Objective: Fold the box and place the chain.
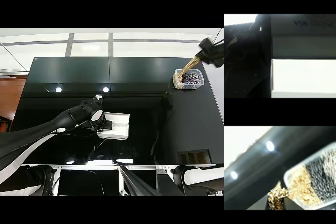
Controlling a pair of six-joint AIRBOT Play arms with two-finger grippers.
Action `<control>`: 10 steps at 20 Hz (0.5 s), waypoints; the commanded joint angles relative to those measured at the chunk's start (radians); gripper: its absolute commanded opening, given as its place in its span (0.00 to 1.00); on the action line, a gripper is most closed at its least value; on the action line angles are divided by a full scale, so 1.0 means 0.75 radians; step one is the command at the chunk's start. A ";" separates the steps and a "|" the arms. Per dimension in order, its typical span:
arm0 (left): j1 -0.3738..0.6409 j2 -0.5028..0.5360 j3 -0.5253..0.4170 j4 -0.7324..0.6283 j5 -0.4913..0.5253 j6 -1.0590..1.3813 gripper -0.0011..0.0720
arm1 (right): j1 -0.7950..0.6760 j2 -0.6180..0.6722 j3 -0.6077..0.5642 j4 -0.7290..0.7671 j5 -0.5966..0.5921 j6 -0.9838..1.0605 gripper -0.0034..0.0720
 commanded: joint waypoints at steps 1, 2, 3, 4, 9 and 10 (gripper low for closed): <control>0.001 0.001 0.001 -0.001 0.000 0.000 0.06 | -0.019 0.210 0.002 0.102 0.012 -0.184 0.06; 0.001 0.001 0.001 0.000 0.001 0.000 0.06 | -0.019 0.264 0.002 0.125 0.032 -0.222 0.06; 0.001 0.001 0.001 0.000 0.001 0.000 0.06 | -0.018 0.322 0.002 0.141 0.062 -0.263 0.06; 0.001 0.001 0.001 0.000 0.001 -0.001 0.06 | -0.018 0.373 0.002 0.170 0.088 -0.320 0.06; 0.001 0.001 0.001 -0.003 0.015 -0.001 0.06 | -0.018 0.613 0.001 0.208 0.198 -0.408 0.06; 0.001 0.001 0.001 -0.004 0.017 -0.001 0.06 | -0.018 0.648 0.001 0.257 0.214 -0.414 0.06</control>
